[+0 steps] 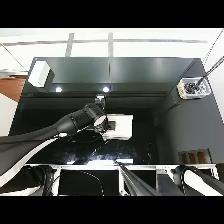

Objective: Fold the box and place the chain.

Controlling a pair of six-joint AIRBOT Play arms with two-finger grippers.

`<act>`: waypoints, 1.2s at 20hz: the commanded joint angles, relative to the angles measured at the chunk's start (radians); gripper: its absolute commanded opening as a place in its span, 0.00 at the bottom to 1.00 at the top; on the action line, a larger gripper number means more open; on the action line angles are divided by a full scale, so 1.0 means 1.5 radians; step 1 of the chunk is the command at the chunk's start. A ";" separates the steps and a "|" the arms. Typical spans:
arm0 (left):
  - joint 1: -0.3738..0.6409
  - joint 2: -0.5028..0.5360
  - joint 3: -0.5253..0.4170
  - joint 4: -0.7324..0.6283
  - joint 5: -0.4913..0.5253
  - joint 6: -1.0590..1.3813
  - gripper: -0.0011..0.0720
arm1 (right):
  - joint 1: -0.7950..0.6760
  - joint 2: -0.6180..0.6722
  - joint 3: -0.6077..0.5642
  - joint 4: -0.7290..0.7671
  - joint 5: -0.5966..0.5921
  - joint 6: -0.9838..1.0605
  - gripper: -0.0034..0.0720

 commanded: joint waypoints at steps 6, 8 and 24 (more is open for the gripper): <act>0.001 0.000 0.000 0.001 -0.001 0.000 0.06 | 0.144 0.152 -0.219 0.063 0.207 -0.087 0.11; 0.001 0.000 0.000 0.001 -0.001 0.000 0.06 | 0.204 0.175 -0.309 0.108 0.225 -0.099 0.11; 0.000 0.000 0.000 0.001 -0.001 0.000 0.06 | 0.540 0.078 -0.683 0.339 0.004 -0.153 0.11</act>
